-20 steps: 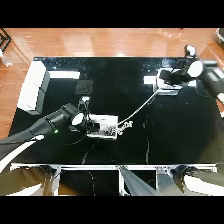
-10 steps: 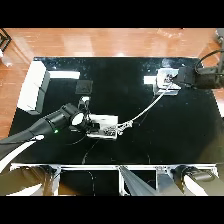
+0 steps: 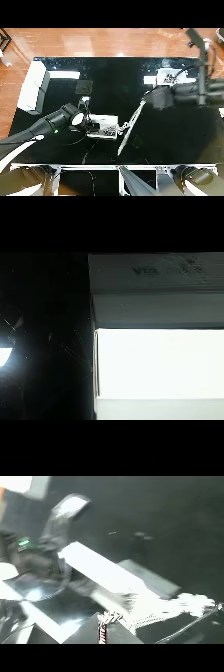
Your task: Fold the box and place the chain.
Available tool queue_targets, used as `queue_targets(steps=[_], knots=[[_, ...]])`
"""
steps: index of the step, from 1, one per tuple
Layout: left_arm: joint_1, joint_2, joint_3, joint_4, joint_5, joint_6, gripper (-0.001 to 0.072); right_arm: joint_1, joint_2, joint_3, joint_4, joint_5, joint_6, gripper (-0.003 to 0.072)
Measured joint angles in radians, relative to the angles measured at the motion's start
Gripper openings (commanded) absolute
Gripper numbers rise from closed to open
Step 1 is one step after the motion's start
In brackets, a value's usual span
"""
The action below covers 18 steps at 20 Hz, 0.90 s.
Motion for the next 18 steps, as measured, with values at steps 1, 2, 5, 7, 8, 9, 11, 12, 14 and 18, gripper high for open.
queue_targets(steps=[1,2,5,7,8,9,11,12,14,18], knots=[[0.0,0.0,0.0,0.0,0.0,0.0,0.0029,0.04,0.0,-0.015,0.003,-0.027,0.011,0.0021],[0.0,0.0,0.0,0.0,0.0,0.0,0.0029,0.074,0.0,-0.03,0.005,-0.058,0.021,0.0021],[0.0,0.0,0.0,0.0,0.0,0.0,0.0029,0.158,0.0,-0.074,0.024,-0.157,0.042,0.0021],[0.0,0.0,0.0,0.0,0.0,0.0,0.0029,0.198,-0.006,-0.09,0.034,-0.215,0.05,0.002],[0.0,0.0,0.0,0.0,0.001,0.0,0.0029,0.211,-0.011,-0.094,0.039,-0.238,0.052,0.0021],[0.0,0.0,0.0,0.0,0.001,0.0,0.0029,0.223,-0.016,-0.098,0.042,-0.255,0.055,0.0021],[0.0,0.0,0.0,0.0,0.001,0.0,0.0029,0.238,-0.025,-0.103,0.049,-0.286,0.055,0.002],[0.0,0.0,0.0,0.0,0.002,0.0,0.0029,0.242,-0.03,-0.104,0.053,-0.294,0.058,0.0021],[0.0,0.0,0.0,0.0,0.002,0.0,0.0029,0.247,-0.036,-0.105,0.057,-0.306,0.058,0.002],[0.0,0.0,0.0,0.0,0.003,0.0,0.0029,0.251,-0.042,-0.106,0.077,-0.311,0.055,0.002]])
